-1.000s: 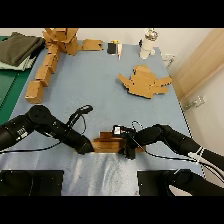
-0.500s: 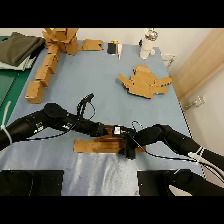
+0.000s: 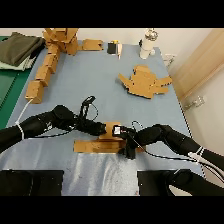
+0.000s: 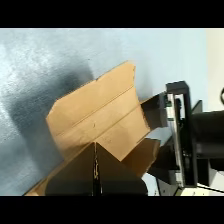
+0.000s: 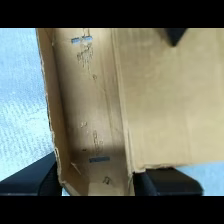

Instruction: Fold the box.

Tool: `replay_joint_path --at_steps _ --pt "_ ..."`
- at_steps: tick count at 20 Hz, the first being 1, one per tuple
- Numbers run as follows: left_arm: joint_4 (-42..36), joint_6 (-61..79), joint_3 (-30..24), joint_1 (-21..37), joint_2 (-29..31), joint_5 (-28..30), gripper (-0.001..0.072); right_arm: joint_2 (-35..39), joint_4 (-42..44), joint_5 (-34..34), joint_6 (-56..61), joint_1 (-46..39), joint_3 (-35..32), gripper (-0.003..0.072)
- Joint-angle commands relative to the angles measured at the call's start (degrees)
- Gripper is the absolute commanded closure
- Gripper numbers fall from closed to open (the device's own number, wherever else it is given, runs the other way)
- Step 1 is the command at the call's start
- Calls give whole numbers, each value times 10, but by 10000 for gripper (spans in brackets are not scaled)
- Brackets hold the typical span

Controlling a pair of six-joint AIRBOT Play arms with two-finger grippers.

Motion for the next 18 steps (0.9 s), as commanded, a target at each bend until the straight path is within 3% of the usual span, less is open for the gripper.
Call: replay_joint_path --at_steps 1,13,18 --pt "29 -15 1 -1 -11 16 700 0 0 0 0 1 0 185" --pt "40 -19 1 2 -38 4 700 0 -2 0 0 15 0 186" --pt "43 32 1 24 -8 -51 700 0 -2 0 0 15 0 185"
